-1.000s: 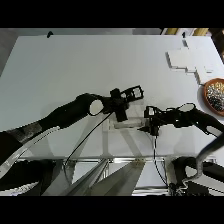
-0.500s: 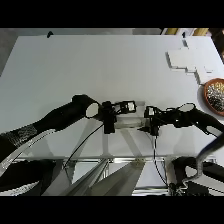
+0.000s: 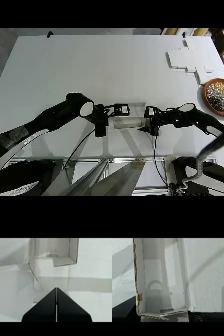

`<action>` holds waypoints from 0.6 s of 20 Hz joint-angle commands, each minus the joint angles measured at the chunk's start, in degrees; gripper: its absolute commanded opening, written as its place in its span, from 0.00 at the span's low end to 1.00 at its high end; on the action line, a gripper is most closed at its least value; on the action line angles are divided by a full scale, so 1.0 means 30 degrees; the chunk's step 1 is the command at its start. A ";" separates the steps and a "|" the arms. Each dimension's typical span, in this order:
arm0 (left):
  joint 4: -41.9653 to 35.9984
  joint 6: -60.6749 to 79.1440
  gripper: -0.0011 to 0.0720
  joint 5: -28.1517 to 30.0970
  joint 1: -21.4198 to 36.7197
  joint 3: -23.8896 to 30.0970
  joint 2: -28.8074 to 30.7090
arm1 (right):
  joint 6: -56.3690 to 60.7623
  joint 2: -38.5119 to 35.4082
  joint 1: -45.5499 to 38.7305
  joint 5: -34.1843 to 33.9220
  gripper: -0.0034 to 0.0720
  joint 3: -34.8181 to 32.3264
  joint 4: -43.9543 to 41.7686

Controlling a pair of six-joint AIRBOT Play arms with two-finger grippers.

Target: Fold the box and place the chain.

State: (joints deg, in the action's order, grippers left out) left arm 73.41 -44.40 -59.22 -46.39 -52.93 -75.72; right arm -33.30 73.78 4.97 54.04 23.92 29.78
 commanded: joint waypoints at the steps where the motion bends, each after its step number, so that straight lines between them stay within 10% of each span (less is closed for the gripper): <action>1: 0.0277 0.1792 0.09 0.0605 0.0262 0.0845 0.0852 | 0.0007 -0.0015 0.0007 0.0007 0.50 0.0000 -0.0015; 4: -0.0597 0.4801 0.31 0.3504 0.0350 0.2127 0.0845 | 0.0007 -0.0015 0.0007 0.0007 0.50 0.0000 -0.0015; 12: -0.1705 0.5734 0.31 0.7038 0.0495 0.2834 0.0619 | 0.0007 -0.0015 0.0007 0.0000 0.50 0.0000 -0.0015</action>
State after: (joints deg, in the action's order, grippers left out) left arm 69.14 -28.45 -41.91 -45.15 -44.86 -73.78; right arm -33.28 73.78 4.97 54.04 23.92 29.74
